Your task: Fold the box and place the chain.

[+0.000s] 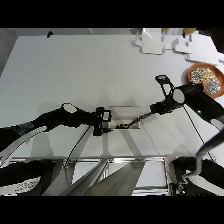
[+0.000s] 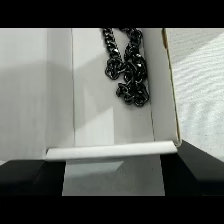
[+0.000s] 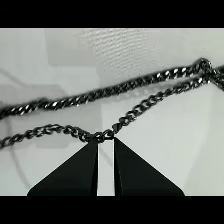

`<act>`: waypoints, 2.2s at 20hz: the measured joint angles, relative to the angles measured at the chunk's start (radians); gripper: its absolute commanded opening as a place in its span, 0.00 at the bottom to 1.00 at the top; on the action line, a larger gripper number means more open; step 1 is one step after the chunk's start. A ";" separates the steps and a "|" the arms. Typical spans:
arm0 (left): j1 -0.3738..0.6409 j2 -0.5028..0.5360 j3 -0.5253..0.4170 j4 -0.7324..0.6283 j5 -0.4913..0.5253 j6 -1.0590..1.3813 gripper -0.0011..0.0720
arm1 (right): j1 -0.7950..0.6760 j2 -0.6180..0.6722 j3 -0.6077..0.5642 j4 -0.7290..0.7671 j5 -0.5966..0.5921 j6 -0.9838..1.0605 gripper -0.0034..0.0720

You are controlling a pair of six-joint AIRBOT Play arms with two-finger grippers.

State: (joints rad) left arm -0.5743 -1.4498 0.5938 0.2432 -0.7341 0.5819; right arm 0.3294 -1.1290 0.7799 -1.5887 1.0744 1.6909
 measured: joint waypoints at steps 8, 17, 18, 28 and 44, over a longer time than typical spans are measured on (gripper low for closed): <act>0.000 0.000 0.000 0.000 0.000 0.000 0.30 | 0.120 0.310 0.000 0.071 0.057 -0.021 0.06; 0.000 0.000 0.000 0.000 0.000 0.000 0.30 | 0.262 0.432 0.000 0.227 -0.024 -0.020 0.06; 0.000 0.000 0.000 0.000 0.000 0.000 0.30 | 0.280 0.430 0.000 0.240 -0.048 -0.019 0.06; 0.000 0.000 0.000 0.000 0.000 0.000 0.30 | 0.438 0.238 -0.001 0.283 -0.220 0.007 0.06; 0.000 0.000 0.000 0.000 0.000 0.000 0.30 | 0.176 0.240 0.006 0.071 -0.029 -0.009 0.27</act>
State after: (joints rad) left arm -0.5743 -1.4498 0.5938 0.2436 -0.7341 0.5819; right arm 0.5053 -0.8890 0.7856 -1.5173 1.0451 1.6817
